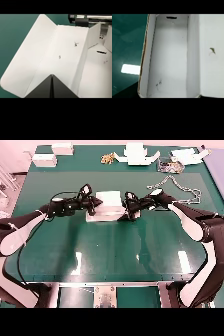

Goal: Fold the box and place the chain.

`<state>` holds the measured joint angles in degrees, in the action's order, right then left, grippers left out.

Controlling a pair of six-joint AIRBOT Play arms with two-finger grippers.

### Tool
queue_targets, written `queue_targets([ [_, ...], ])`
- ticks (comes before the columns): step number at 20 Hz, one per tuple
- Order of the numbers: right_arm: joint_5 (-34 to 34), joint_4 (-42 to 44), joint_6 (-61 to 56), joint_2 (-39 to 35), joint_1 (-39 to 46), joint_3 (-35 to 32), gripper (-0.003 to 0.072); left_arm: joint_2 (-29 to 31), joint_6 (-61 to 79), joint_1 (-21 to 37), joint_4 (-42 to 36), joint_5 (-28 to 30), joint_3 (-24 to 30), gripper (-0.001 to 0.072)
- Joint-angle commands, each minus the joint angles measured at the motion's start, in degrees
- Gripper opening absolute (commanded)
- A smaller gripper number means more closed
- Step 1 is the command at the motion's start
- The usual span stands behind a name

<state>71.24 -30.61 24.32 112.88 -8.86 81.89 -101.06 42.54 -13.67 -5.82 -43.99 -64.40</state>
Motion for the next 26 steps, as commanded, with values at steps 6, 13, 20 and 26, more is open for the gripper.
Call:
queue_targets([
  [6, -0.04, 0.07, 0.09, 0.02, -0.02, 0.00, 0.0567, -0.09, 0.00, -1.33, 2.43, 3.10, -1.46, 0.0014],
  [13, -0.04, 0.09, 0.09, 0.02, -0.02, 0.00, 0.0566, 9.38, -6.32, 4.55, 14.32, -5.11, -1.97, 0.0165],
  [20, -0.04, 0.09, 0.09, 0.02, -0.02, 0.00, 0.0566, 10.45, -22.12, 8.11, 35.50, -12.63, -2.01, 0.0639],
  [26, -0.04, 0.09, 0.09, 0.02, -0.02, 0.00, 0.0566, 10.43, -26.29, 8.11, 38.36, -13.62, -2.01, 0.0646],
])
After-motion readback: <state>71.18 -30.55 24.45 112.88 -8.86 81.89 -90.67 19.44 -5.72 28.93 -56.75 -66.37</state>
